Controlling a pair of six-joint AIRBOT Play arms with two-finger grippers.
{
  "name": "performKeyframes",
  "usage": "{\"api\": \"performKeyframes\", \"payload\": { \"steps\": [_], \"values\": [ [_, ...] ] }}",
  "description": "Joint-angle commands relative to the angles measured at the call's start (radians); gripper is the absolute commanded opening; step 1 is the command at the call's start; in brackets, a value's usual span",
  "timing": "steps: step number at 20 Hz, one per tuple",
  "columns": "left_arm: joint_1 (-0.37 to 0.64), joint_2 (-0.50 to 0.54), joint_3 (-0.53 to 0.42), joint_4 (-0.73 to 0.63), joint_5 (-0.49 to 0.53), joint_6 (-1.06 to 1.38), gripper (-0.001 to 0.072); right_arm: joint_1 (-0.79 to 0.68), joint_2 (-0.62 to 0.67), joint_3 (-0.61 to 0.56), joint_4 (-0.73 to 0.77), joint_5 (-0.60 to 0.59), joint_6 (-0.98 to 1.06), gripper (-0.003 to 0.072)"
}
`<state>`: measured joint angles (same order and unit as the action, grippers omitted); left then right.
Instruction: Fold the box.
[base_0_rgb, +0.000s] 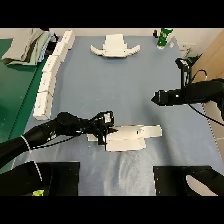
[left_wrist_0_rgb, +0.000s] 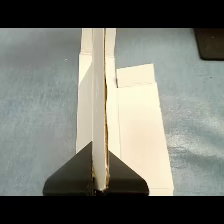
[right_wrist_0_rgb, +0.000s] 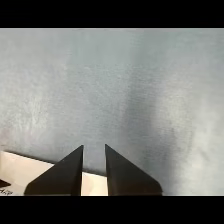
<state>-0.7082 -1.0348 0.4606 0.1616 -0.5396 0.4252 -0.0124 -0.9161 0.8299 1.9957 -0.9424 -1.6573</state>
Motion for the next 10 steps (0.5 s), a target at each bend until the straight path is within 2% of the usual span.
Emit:
{"api": "performKeyframes", "payload": {
  "steps": [1, 7, 10],
  "values": [
    [-0.008, 0.002, -0.023, 0.000, 0.033, -0.045, 0.0011, 0.000, 0.001, -0.024, 0.022, 0.011, 0.001, 0.0202],
    [-0.006, 0.021, 0.039, 0.033, 0.014, -0.112, 0.0010, 0.000, 0.001, -0.032, 0.028, 0.008, 0.002, 0.0202],
    [0.027, 0.017, 0.060, 0.119, -0.117, -0.200, 0.0010, 0.001, 0.001, -0.032, 0.028, 0.008, 0.001, 0.0201]
  ]
}}
